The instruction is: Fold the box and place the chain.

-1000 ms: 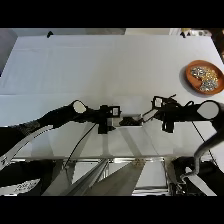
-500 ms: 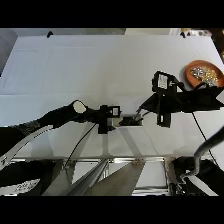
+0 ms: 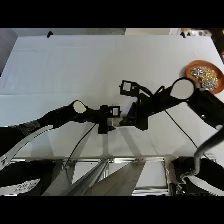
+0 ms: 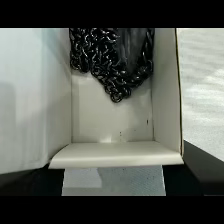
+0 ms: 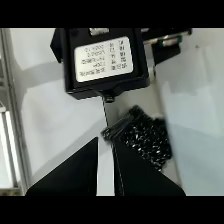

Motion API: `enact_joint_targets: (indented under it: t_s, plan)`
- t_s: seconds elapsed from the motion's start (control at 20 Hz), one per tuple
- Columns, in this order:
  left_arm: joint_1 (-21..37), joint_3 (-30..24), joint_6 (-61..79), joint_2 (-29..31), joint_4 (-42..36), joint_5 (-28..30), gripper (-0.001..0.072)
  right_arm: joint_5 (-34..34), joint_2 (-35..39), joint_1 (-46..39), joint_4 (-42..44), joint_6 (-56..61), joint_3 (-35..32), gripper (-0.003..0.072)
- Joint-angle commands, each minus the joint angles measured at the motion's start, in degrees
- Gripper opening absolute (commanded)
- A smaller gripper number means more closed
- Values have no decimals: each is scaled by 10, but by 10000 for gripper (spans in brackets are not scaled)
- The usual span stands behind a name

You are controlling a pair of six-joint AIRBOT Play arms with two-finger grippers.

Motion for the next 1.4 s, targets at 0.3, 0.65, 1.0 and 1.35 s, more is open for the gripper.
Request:
enact_joint_targets:
  t_s: [0.3, 0.65, 1.0, 1.35]
  plan:
    - [0, 0, 0, 0, 0, 0, 13, 10, 7, -14, -119, 62, 0, 121]
    - [0, 0, 0, 0, 0, 0, 13, -22, 30, -218, -217, 241, 0, 363]
    - [0, 0, 0, 0, 0, 0, 13, -61, -50, -252, -298, 385, 0, 359]
    - [0, 0, 0, 0, 0, 0, 13, -92, -136, -205, -339, 452, 0, 326]
